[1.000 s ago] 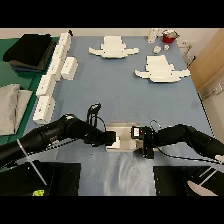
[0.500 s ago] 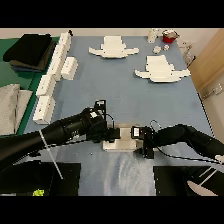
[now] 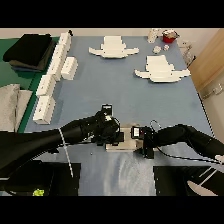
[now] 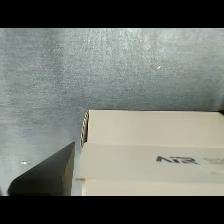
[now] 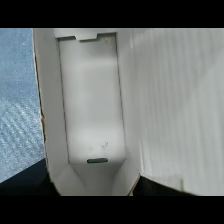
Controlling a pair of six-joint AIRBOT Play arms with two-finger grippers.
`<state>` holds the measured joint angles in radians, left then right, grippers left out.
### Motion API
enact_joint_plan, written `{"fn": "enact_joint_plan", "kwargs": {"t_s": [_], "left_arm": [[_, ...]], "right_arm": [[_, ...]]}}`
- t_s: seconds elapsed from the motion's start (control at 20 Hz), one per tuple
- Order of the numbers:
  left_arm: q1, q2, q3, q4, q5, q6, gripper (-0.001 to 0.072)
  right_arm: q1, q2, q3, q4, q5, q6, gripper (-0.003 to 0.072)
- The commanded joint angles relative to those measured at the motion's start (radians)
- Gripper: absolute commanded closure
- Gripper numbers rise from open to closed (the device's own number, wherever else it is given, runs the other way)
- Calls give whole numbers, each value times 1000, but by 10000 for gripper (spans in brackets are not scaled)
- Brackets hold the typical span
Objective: Fold the box.
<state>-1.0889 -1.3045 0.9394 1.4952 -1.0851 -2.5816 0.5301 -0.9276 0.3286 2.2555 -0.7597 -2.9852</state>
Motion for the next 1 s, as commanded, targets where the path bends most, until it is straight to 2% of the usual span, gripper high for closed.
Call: {"fn": "enact_joint_plan", "kwargs": {"t_s": [0.0,0.3,0.35,0.4,0.45,0.5,0.55,0.95], "left_arm": [[-3,-35,20,10,-7,0,335],[-3,-47,26,39,-10,0,364],[-3,-47,26,39,-15,-2,430],[-3,-47,26,39,-21,-2,537],[-6,-47,26,39,-26,-3,543],[-8,-47,26,39,-26,-4,592],[-10,-47,26,39,-26,-4,695],[-15,-47,26,23,-25,-2,691]], "right_arm": [[0,0,0,0,0,0,174],[0,0,0,0,0,0,174],[0,0,0,0,0,0,175],[0,0,0,0,0,0,174],[0,0,0,0,0,0,174],[0,0,0,0,0,0,174],[0,0,0,0,0,0,174],[0,0,0,0,0,0,174]]}}
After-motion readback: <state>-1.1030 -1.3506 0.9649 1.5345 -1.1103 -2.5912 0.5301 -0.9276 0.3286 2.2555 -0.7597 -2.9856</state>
